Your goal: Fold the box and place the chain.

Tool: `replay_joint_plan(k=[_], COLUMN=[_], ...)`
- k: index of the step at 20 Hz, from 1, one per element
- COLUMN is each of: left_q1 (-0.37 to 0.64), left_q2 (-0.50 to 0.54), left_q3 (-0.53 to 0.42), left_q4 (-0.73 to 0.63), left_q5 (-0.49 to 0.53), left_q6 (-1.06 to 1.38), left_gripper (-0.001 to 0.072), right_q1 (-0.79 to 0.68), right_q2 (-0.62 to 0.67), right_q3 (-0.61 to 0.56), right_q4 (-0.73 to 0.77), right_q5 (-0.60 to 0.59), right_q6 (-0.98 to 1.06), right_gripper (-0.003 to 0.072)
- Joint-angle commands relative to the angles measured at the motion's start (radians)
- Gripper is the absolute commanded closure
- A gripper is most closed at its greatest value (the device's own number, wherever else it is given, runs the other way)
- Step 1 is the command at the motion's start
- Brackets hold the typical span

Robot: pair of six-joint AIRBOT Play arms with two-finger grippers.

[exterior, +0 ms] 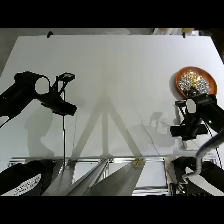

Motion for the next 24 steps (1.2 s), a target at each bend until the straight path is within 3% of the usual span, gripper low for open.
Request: replay_joint_plan(k=[1,20,24], left_q1=[0.001,0.000,0.001], left_q2=[0.001,0.001,0.001], left_q3=[0.000,0.000,0.000], left_q4=[0.000,0.000,0.000], left_q5=[0.000,0.000,0.000], left_q6=[0.000,0.000,0.000], left_gripper=[0.0702,0.0702,0.0702], right_q1=[-0.001,-0.010,-0.010], right_q2=[-0.001,-0.001,-0.001], right_q3=[0.001,0.001,0.002], right_q4=[0.000,-0.001,0.017], right_q5=[0.000,-0.016,-0.221], right_q6=[0.000,-0.002,0.024], right_gripper=[0.0670,0.0670,0.0670])
